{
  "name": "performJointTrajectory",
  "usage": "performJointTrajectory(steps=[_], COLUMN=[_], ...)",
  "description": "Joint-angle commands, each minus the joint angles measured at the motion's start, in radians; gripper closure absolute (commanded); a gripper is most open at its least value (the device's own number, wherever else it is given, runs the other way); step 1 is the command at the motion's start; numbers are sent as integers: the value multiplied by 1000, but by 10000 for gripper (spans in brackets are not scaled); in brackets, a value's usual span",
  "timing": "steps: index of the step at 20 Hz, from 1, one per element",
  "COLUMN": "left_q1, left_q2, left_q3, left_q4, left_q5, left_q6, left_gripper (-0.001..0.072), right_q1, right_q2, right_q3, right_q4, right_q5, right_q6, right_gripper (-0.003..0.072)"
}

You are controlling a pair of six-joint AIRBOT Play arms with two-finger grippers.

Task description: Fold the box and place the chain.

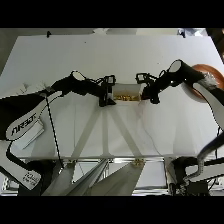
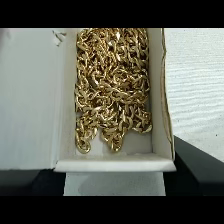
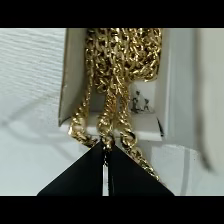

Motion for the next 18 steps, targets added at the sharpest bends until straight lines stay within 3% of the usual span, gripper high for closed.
performJointTrajectory(steps=[1,6,12,15,16,17,18], left_q1=[0,0,0,0,0,0,0], left_q2=[0,0,0,0,0,0,0], left_q3=[1,1,1,1,1,1,1], left_q4=[0,0,0,0,0,0,0], left_q5=[0,0,0,0,0,0,0], left_q6=[0,0,0,0,0,0,0], left_gripper=[426,426,426,426,426,426,426], right_q1=[0,0,14,71,90,102,105], right_q2=[54,178,253,253,253,253,253], right_q3=[0,0,0,0,0,0,0], right_q4=[-23,21,339,310,302,297,291], right_q5=[36,53,43,-13,-42,-68,-90], right_q6=[3,3,2,2,2,3,4], right_gripper=[675,675,676,668,557,366,285])
